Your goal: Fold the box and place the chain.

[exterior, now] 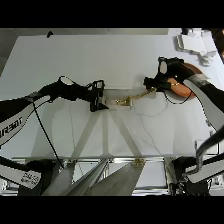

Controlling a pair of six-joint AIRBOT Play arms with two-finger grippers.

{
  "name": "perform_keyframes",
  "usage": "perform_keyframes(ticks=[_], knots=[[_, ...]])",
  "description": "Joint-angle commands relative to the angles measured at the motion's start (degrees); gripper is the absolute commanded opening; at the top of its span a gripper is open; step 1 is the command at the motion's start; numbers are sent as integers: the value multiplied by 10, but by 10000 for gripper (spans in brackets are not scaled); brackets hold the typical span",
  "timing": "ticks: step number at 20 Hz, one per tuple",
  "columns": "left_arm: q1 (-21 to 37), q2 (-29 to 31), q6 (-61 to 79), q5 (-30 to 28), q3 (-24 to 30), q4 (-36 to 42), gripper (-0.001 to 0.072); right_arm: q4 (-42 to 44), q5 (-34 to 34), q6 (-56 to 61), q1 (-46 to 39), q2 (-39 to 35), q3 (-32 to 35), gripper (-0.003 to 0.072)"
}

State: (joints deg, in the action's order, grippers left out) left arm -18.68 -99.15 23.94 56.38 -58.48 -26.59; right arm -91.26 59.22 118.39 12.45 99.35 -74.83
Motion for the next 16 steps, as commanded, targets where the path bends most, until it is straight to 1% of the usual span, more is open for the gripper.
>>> perform_keyframes(ticks=[1,2,5,9,12,16], knots=[[0,1,0,0,0,0,217,-5,-31,18,1,12,1,111],[0,0,0,0,0,0,217,-5,-29,16,1,12,1,13],[0,0,0,0,0,0,217,-19,-18,-22,10,-2,1,12],[0,0,0,0,0,0,217,-35,9,-127,43,-59,1,11],[0,0,0,0,0,0,217,-34,70,-207,77,-123,1,11],[0,1,0,0,0,0,217,-34,143,-247,120,-203,1,11]])
